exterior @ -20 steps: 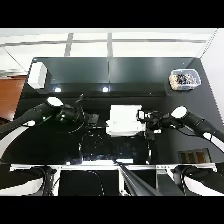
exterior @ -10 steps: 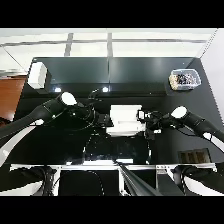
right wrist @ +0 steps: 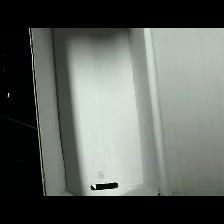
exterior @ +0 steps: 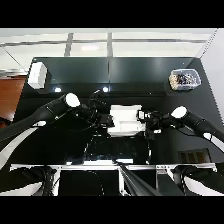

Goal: Fold the box and place the chain.

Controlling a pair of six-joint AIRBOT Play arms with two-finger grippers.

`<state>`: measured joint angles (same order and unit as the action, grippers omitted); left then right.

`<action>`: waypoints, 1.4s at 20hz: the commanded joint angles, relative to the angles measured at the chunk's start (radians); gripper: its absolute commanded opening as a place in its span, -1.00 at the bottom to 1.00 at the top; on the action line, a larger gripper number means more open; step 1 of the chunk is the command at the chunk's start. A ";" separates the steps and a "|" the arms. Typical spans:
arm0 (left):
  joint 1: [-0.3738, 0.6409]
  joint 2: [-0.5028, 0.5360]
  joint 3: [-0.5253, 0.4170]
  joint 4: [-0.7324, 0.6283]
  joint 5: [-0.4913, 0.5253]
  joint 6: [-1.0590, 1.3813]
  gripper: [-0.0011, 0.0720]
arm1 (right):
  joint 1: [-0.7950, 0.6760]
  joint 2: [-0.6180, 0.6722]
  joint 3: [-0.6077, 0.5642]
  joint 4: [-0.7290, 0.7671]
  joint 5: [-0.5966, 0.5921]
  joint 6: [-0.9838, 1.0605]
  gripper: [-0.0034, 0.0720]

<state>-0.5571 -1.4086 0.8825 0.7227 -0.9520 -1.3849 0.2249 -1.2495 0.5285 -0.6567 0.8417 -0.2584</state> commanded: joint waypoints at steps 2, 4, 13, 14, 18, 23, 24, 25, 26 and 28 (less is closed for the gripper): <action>-0.011 -0.001 0.001 0.001 0.013 -0.027 0.14 | 0.000 -0.001 0.000 0.001 0.000 0.001 -0.41; -0.011 -0.001 0.001 0.001 0.024 -0.037 0.14 | 0.000 -0.001 0.000 0.001 0.000 0.001 -0.41; -0.079 -0.002 0.009 0.141 0.085 -0.176 0.14 | 0.000 -0.001 0.000 0.001 0.001 0.001 -0.41; -0.089 -0.002 0.016 0.185 0.085 -0.215 0.14 | 0.000 -0.001 0.000 0.001 0.000 0.001 -0.41; -0.136 -0.008 0.053 0.331 0.086 -0.341 0.14 | 0.000 -0.001 0.000 0.001 0.000 0.001 -0.41; -0.211 -0.068 0.172 0.551 -0.008 -0.583 0.13 | 0.000 -0.001 0.000 0.001 0.000 0.001 -0.41; -0.228 -0.088 0.210 0.591 -0.054 -0.626 0.02 | 0.000 -0.001 0.000 0.001 0.000 0.001 -0.41; -0.244 -0.105 0.243 0.629 -0.089 -0.658 -0.01 | 0.000 -0.001 0.000 0.001 0.000 0.001 -0.41; -0.264 -0.123 0.276 0.686 -0.135 -0.715 -0.01 | 0.000 -0.001 0.000 0.001 0.000 0.001 -0.41; -0.290 -0.156 0.334 0.778 -0.243 -0.823 -0.01 | 0.000 -0.001 0.000 0.001 0.000 0.001 -0.41</action>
